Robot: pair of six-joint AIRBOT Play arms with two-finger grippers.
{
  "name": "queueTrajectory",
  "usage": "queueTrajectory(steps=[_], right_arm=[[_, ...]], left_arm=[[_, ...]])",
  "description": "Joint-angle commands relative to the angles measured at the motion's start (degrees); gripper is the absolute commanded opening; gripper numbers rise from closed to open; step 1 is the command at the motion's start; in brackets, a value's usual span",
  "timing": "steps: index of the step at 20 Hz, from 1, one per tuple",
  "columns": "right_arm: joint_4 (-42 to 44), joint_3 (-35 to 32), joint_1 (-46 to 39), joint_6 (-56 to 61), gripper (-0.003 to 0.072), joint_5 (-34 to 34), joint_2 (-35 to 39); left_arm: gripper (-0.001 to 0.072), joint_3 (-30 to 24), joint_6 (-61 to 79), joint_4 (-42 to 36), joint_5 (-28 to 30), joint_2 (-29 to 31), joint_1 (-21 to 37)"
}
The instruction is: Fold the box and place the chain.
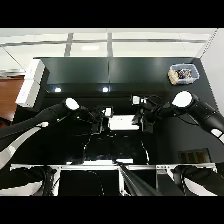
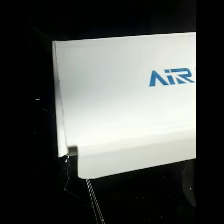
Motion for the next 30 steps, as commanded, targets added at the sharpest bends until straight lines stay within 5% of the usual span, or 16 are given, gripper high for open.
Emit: queueTrajectory(steps=[1, 2, 3, 4, 10, 14, 15, 28, 30], right_arm=[[-0.09, 0.02, 0.07, 0.76, 0.0159, -0.5, 0.04], [0.02, 0.02, 0.07, 0.76, 0.0254, -0.5, 0.04], [0.11, 0.02, 0.07, 0.76, 0.0511, -0.52, 0.04], [0.44, 0.02, 0.17, 0.76, 0.0641, -0.76, 0.04], [-0.39, 0.02, 0.2, 0.76, 0.0635, -3.26, 0.04], [-1.25, 0.02, 0.17, 1.68, 0.0276, -3.96, 0.04], [-1.29, 0.02, 0.17, 2.49, 0.0247, -3.85, 0.04], [-2.75, -0.02, 2.67, 3.19, 0.0249, -2.69, -0.09], [-2.73, -0.02, 2.67, 3.41, 0.0321, -2.54, -0.09]], left_arm=[[0.0333, 0.0, 0.07, 0.07, -0.13, -0.04, -0.02], [0.0333, 0.0, 0.07, 0.07, -0.13, -0.04, -0.02], [0.0333, 0.0, 0.07, 0.07, -0.13, -0.04, -0.02], [0.0332, 0.0, 0.07, 0.07, -0.13, -0.04, -0.02], [0.0333, 0.0, 0.07, 0.07, -0.13, -0.04, -0.02], [0.0333, 0.0, 0.07, 0.07, -0.13, -0.04, -0.02], [0.0333, 0.0, 0.07, 0.07, -0.13, -0.04, -0.02], [0.0333, 0.0, 0.07, 0.07, -0.13, -0.04, -0.02], [0.0333, 0.0, 0.07, 0.07, -0.13, -0.04, -0.02]])
